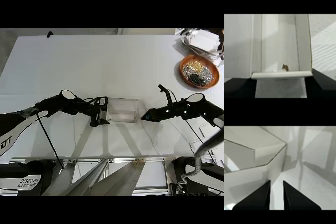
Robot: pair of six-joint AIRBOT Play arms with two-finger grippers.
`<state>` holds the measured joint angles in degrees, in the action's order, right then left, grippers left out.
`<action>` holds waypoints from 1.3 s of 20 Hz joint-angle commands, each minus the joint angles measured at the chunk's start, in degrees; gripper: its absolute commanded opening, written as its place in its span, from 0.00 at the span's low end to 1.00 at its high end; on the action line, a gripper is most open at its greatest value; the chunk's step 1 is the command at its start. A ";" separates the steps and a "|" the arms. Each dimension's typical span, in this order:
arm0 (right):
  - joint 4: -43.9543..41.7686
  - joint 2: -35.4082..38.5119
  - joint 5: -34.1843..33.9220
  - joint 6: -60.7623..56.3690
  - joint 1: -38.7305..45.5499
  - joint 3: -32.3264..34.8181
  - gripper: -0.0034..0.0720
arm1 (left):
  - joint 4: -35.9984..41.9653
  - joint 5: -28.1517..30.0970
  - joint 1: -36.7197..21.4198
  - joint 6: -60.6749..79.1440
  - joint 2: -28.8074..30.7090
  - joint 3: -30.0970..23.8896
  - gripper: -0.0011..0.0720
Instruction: Fold the box and place the chain.
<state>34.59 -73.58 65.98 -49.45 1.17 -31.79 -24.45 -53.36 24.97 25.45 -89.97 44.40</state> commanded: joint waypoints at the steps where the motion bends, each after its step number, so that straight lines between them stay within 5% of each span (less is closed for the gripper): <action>1: -2.54 0.02 2.36 1.97 -0.04 0.02 0.26 | 0.02 0.02 0.00 0.00 0.04 0.00 0.39; 12: -4.90 0.28 -2.49 3.45 -6.19 -0.13 0.33 | 0.00 0.00 0.02 0.00 0.04 0.00 0.39; 15: -5.09 1.62 -5.29 3.43 -7.30 -0.55 0.45 | 0.04 0.00 0.02 0.00 0.04 0.00 0.39; 21: -4.52 1.86 -5.81 3.23 -7.30 -1.55 0.45 | 0.00 0.00 0.02 0.00 0.04 0.00 0.39; 26: 10.21 2.38 -8.55 -9.14 -12.39 -6.23 0.46 | 0.00 0.00 0.04 0.00 0.04 0.00 0.39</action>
<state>36.12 -71.44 58.89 -51.13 -8.62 -35.62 -24.43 -53.36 24.99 25.41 -89.97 44.40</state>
